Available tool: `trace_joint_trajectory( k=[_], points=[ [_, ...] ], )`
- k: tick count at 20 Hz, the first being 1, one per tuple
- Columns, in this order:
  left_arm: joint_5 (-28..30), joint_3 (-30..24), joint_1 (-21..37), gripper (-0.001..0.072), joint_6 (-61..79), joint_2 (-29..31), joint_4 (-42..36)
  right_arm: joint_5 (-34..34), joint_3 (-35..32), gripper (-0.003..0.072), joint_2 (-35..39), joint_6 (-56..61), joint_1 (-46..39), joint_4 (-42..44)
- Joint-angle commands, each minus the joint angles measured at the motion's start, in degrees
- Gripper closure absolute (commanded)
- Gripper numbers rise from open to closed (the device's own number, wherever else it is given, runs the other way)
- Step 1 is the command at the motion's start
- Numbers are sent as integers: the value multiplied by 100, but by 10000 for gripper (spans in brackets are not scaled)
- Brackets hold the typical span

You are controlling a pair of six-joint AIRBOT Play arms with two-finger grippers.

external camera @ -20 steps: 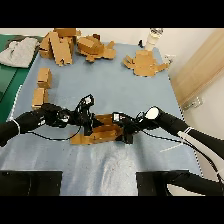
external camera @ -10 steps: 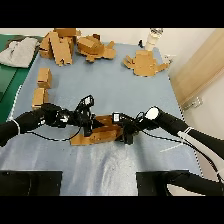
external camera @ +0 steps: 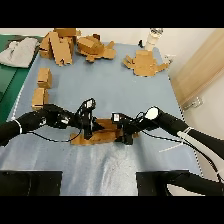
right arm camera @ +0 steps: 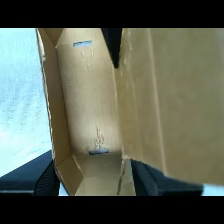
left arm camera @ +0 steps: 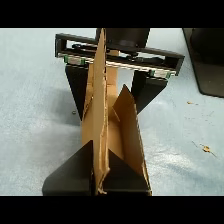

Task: Fold the box.

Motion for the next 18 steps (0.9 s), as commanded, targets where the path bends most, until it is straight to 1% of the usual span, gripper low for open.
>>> trace_joint_trajectory(
  k=[1,5,7,9,12,13,14,18],
  points=[
    [20,9,-9,697,7,-61,28,33,4,97,-2,7,15,2],
    [-22,9,-9,697,4,-61,31,-50,4,96,-90,7,254,-74],
    [-22,9,-9,697,4,-61,31,-199,4,96,-157,9,348,-345],
    [-17,9,-9,697,4,-61,31,-313,7,96,-155,11,343,-446],
    [0,9,-7,697,7,-61,26,-308,4,99,-155,15,345,-448],
    [0,9,-7,697,7,-61,7,-306,4,136,-155,15,345,-450],
    [0,17,-7,697,7,-61,-7,-304,4,208,-155,15,345,-448],
    [4,44,-7,697,4,-61,-50,-308,4,209,-155,13,345,-446]
  ],
)
